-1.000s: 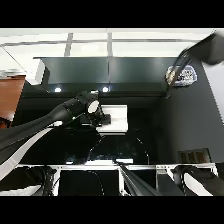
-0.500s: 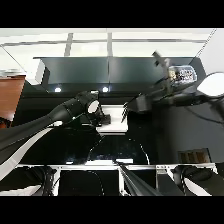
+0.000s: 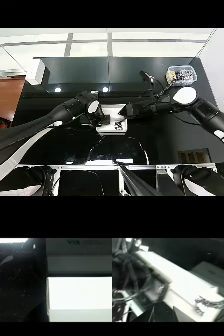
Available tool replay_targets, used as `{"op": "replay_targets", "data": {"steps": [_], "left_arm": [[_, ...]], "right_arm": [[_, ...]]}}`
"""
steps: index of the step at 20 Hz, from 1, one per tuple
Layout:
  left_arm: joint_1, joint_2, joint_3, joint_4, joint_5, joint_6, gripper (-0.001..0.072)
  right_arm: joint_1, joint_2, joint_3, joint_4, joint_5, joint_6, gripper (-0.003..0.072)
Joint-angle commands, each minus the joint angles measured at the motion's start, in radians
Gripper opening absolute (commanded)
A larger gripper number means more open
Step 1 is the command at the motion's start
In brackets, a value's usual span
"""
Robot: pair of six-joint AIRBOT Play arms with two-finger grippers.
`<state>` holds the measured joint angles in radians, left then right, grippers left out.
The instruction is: Fold the box and place the chain.
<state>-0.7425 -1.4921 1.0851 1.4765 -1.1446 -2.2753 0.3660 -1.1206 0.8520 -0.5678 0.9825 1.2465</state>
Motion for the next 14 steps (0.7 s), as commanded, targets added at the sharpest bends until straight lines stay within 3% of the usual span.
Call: {"op": "replay_targets", "data": {"steps": [1,3,6,7,8,11,14], "left_arm": [[0.0,0.0,0.001,-0.001,0.002,0.001,0.0031],[0.0,0.0,0.001,-0.001,0.001,0.001,0.0031],[0.0,0.0,0.001,-0.001,0.001,0.001,0.0031],[0.0,0.0,0.001,-0.001,0.0,0.001,0.003],[0.0,0.0,0.001,-0.001,-0.001,0.001,0.003],[0.001,0.0,0.001,-0.001,-0.001,0.001,0.0031],[0.001,0.0,0.001,-0.001,-0.002,0.001,0.003]], "right_arm": [[-0.131,0.0,0.002,-0.07,0.082,0.002,0.0283],[-0.275,0.006,0.001,-0.219,0.067,0.005,0.0283],[-0.407,0.002,-0.037,-0.548,-0.204,0.231,0.03],[-0.431,-0.015,-0.055,-0.63,-0.299,0.317,0.0628],[-0.447,-0.046,-0.054,-0.663,-0.36,0.351,0.072],[-0.473,-0.187,0.004,-0.664,-0.496,0.405,0.0716],[-0.474,-0.368,0.154,-0.667,-0.441,0.435,0.0716]]}}
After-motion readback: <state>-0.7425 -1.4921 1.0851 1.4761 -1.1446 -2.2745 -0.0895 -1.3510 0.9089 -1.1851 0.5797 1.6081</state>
